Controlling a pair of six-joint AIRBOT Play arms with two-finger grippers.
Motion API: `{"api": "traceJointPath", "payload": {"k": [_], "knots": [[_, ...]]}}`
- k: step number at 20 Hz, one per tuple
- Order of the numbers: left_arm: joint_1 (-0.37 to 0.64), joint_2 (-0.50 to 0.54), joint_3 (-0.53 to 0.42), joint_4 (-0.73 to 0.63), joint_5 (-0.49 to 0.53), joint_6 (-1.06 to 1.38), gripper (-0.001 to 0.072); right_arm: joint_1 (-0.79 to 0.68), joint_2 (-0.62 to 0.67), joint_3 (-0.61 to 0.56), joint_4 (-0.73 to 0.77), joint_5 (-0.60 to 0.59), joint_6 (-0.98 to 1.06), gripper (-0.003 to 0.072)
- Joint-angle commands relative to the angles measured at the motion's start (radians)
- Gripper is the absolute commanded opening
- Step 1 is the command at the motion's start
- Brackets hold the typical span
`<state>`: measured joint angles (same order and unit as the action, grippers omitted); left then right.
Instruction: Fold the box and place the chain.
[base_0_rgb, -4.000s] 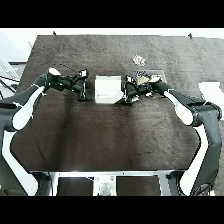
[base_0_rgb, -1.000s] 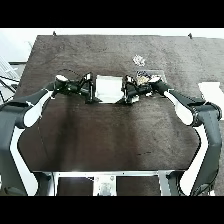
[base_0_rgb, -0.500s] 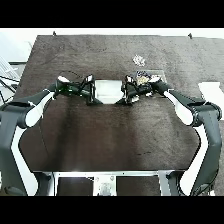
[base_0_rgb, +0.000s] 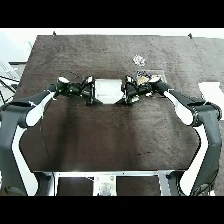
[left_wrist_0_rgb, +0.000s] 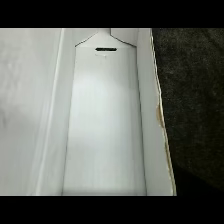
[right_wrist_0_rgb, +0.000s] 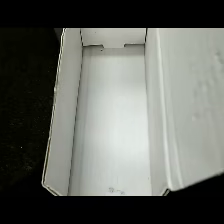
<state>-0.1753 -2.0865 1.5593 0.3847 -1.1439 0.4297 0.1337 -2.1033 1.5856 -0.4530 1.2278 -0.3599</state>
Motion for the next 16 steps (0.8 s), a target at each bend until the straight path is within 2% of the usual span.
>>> {"api": "traceJointPath", "payload": {"k": [1,2,4,16], "knots": [[-0.001,-0.001,0.0,-0.018,0.004,0.009,0.0586,0.0,0.0,0.0,0.0,0.001,0.0,0.0588],[0.0,-0.001,0.0,-0.019,0.004,0.009,0.0585,0.0,0.0,0.0,0.0,0.001,0.0,0.0589],[0.0,-0.001,0.0,-0.018,0.003,0.009,0.0354,0.0,0.0,0.0,0.0,0.001,0.0,0.0589],[0.0,-0.003,0.0,0.004,0.011,0.008,0.0357,0.0,0.0,0.0,0.0,0.001,0.0,0.0588]]}}
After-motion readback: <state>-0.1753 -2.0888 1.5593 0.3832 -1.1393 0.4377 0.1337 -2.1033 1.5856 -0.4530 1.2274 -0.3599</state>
